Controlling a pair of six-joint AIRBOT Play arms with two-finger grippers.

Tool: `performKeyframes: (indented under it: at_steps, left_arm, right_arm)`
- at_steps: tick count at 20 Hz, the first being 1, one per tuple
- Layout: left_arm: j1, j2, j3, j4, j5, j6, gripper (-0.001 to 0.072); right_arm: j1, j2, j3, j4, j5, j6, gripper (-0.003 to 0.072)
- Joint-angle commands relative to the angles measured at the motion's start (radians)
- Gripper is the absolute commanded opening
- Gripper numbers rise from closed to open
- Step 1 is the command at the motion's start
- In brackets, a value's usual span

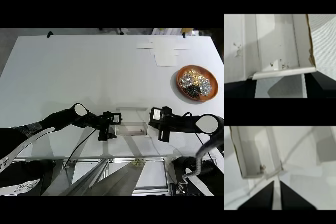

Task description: Fold the box and place the chain.

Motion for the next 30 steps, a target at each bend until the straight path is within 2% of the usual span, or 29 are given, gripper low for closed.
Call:
performKeyframes:
  at_steps: [1,7,9,12,14,18,24,25,27,29,30]
  left_arm:
    - [0.001,0.001,0.001,0.0,0.0,0.0,0.014]
    - [0.001,0.001,0.001,0.0,0.0,0.0,0.014]
    - [0.001,0.001,0.001,0.0,0.0,0.0,0.014]
    - [0.001,0.001,0.001,0.0,0.0,0.0,0.014]
    - [0.001,0.001,0.001,0.0,0.0,0.0,0.014]
    - [0.001,0.001,0.001,0.0,0.0,0.0,0.014]
    - [0.001,0.001,0.001,0.0,0.0,0.0,0.014]
    - [0.001,0.001,0.001,0.0,0.0,0.0,0.014]
    - [0.001,0.001,0.001,0.0,0.0,0.0,0.014]
    - [0.001,0.001,0.001,0.0,0.0,0.0,0.014]
    - [0.001,0.001,0.001,0.0,0.0,0.0,0.014]
  right_arm:
    - [0.0,-0.031,0.0,-0.108,0.018,-0.024,0.0241]
    - [0.0,-0.172,0.0,0.074,0.005,-0.252,0.022]
    - [0.0,-0.196,0.0,0.126,0.008,-0.299,0.0152]
    - [0.0,-0.207,-0.008,0.151,0.005,-0.324,0.015]
    - [0.0,-0.207,-0.018,0.187,0.005,-0.324,0.0095]
    - [0.0,-0.208,-0.03,0.264,-0.035,-0.338,0.01]
    - [0.0,-0.209,-0.045,0.274,-0.073,-0.347,0.0099]
    - [0.0,-0.209,-0.049,0.274,-0.082,-0.347,0.0105]
    - [0.0,-0.209,-0.052,0.274,-0.079,-0.347,0.0219]
    - [0.0,-0.209,-0.052,0.274,-0.075,-0.346,0.025]
    - [0.0,-0.209,-0.053,0.274,-0.071,-0.346,0.0302]
